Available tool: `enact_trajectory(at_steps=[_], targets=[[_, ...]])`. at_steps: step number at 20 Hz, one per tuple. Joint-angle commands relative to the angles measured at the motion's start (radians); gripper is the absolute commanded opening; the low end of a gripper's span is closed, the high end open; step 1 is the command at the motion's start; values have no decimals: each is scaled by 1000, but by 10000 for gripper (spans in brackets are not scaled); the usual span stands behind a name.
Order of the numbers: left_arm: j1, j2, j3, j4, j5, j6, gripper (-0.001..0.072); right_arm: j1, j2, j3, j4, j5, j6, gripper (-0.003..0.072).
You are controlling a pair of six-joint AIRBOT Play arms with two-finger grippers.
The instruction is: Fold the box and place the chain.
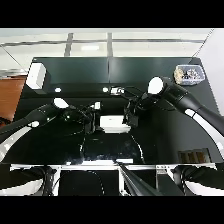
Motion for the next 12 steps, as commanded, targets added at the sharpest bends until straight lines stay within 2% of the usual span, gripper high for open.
enact_trajectory(at_steps=[1, 8, 12], targets=[[-1, 0, 1, 0, 0, 0, 489, 5, 0, -24, 2, 1, 4, 213], [-1, 0, 0, 0, 0, 0, 489, 11, 11, -30, 3, 1, 9, 214], [-1, 0, 0, 0, 0, 0, 489, -6, 85, -27, 3, 6, 91, 212]])
